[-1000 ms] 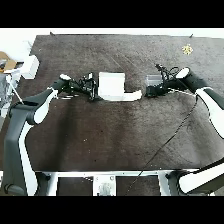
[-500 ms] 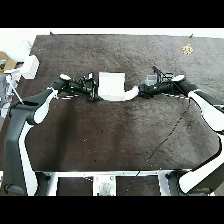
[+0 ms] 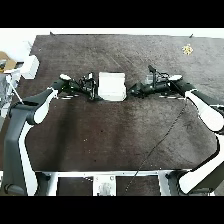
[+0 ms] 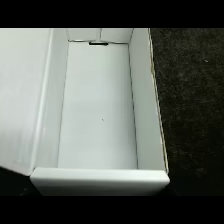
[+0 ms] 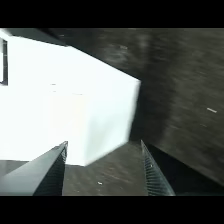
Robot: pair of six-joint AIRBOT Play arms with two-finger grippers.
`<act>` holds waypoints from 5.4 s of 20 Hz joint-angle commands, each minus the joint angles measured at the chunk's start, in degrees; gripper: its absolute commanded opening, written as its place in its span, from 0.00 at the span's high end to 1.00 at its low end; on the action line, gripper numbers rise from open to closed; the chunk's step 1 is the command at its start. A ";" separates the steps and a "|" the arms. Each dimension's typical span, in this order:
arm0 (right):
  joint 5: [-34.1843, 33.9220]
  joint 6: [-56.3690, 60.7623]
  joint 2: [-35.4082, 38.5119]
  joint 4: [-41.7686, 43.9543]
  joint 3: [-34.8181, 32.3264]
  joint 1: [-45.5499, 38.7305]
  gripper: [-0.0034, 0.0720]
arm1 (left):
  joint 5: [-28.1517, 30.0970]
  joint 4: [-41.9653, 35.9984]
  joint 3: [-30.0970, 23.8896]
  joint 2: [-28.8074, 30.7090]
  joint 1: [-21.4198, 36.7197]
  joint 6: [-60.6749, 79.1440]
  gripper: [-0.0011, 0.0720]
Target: Fold the box and place the chain.
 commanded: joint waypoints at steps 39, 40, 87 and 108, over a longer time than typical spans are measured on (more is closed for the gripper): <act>5.55 59.93 -8.81 -61.79 29.49 24.48 0.52 | -0.02 0.02 0.02 0.04 0.04 0.00 0.76; 5.64 61.46 -8.81 -62.36 29.49 24.50 0.52 | -0.02 0.02 0.02 0.04 0.04 0.00 0.76; 7.02 52.04 5.29 -68.87 29.51 23.78 0.44 | -0.02 0.02 0.02 0.04 0.04 0.00 0.76; 7.15 38.01 -6.05 -61.53 29.38 1.81 0.56 | 0.00 0.02 0.02 0.04 0.04 0.00 0.76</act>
